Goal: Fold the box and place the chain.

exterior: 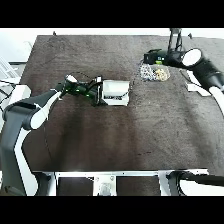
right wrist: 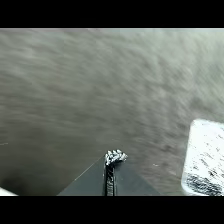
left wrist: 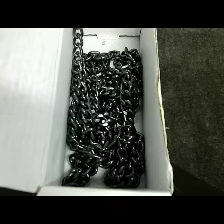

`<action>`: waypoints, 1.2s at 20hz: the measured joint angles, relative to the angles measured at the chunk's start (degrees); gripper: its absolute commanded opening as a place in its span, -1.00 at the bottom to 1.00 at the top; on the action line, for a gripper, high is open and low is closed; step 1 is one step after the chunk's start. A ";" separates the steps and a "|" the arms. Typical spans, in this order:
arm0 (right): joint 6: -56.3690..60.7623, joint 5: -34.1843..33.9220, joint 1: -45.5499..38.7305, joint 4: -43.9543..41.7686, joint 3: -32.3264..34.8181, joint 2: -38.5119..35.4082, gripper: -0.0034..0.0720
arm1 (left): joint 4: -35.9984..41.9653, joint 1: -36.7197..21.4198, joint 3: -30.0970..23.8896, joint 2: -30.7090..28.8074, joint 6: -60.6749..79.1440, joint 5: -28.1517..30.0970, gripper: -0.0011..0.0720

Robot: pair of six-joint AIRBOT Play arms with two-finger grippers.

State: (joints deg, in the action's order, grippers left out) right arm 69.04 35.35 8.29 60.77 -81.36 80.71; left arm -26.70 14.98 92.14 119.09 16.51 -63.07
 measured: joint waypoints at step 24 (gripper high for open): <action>-1.73 -12.81 17.22 0.26 23.17 -0.52 -0.51 | 0.00 0.00 0.00 0.00 0.00 0.00 0.03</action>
State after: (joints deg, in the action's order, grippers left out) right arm 67.31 22.55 25.52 61.04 -58.19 80.18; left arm -26.70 14.98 92.14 119.09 16.51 -63.07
